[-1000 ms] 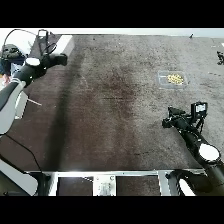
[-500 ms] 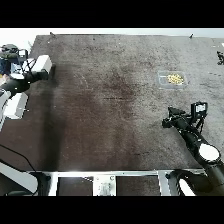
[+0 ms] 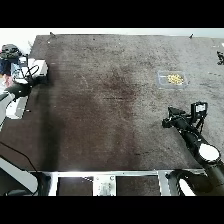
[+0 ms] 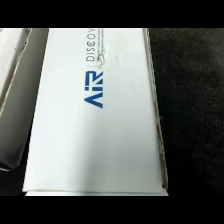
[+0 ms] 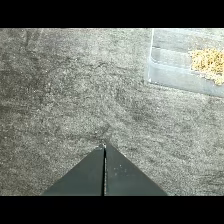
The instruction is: Fold the box and place the chain.
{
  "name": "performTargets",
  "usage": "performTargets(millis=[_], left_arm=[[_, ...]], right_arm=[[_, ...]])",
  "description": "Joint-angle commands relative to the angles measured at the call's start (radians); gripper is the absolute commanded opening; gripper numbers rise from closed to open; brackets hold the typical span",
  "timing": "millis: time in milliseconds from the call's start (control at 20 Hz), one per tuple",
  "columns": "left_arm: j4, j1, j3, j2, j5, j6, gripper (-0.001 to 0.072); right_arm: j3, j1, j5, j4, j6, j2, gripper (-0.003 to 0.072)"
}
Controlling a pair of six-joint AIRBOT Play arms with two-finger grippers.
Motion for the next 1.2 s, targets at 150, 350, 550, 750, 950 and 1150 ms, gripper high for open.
performTargets(millis=[150,350,550,750,950,1150], left_arm=[[-0.003,0.001,0.077,-0.084,-0.048,0.023,0.0006],[-0.002,0.001,0.123,-0.087,-0.032,0.024,0.0012],[0.002,0.001,0.141,-0.081,-0.058,0.031,0.0658],[0.007,0.002,0.141,-0.05,-0.085,0.031,0.0658],[0.01,0.016,0.141,0.035,-0.141,0.027,0.0658],[0.011,0.054,0.141,0.172,-0.324,-0.044,0.0589]], right_arm=[[0.0,0.0,0.0,0.0,0.0,0.001,0.0014],[0.0,0.0,0.0,0.0,0.0,0.001,0.0014],[0.0,0.0,0.0,0.0,0.0,0.001,0.0014],[0.0,0.0,0.0,0.0,0.0,0.001,0.0014],[0.0,0.0,0.0,0.0,0.0,0.001,0.0014],[0.0,0.0,0.0,0.0,0.0,0.001,0.0014]])
